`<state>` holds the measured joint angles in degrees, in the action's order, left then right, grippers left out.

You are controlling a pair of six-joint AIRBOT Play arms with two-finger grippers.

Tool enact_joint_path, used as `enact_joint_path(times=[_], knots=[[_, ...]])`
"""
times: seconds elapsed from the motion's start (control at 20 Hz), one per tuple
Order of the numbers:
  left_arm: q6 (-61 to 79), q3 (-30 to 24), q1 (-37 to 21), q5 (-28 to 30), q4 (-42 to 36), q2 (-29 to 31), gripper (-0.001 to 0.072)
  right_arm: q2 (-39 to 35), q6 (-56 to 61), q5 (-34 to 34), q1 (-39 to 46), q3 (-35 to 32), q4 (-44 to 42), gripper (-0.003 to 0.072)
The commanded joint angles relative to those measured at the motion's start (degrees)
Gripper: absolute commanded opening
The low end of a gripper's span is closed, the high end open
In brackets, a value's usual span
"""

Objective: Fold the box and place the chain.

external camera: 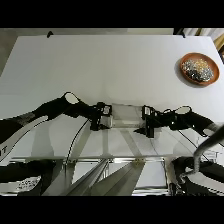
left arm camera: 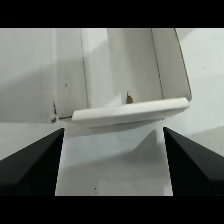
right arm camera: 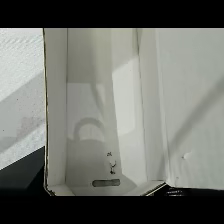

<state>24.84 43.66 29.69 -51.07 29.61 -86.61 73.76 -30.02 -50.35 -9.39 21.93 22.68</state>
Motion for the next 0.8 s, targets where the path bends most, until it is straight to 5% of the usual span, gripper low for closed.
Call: enact_joint_path(times=[0.0,0.35,0.75], knots=[[0.7,1.4,0.3,-2.4,0.3,-1.4,0.0705,0.0,0.0,0.0,0.0,0.0,0.0,0.0323],[0.6,1.4,0.7,-7.3,3.2,-1.4,0.0704,0.0,0.0,0.0,0.0,0.0,0.0,0.0323],[-4.8,1.3,3.3,-2.5,-2.2,-2.1,0.0704,0.0,0.0,0.0,0.0,0.0,0.0,0.0323]])
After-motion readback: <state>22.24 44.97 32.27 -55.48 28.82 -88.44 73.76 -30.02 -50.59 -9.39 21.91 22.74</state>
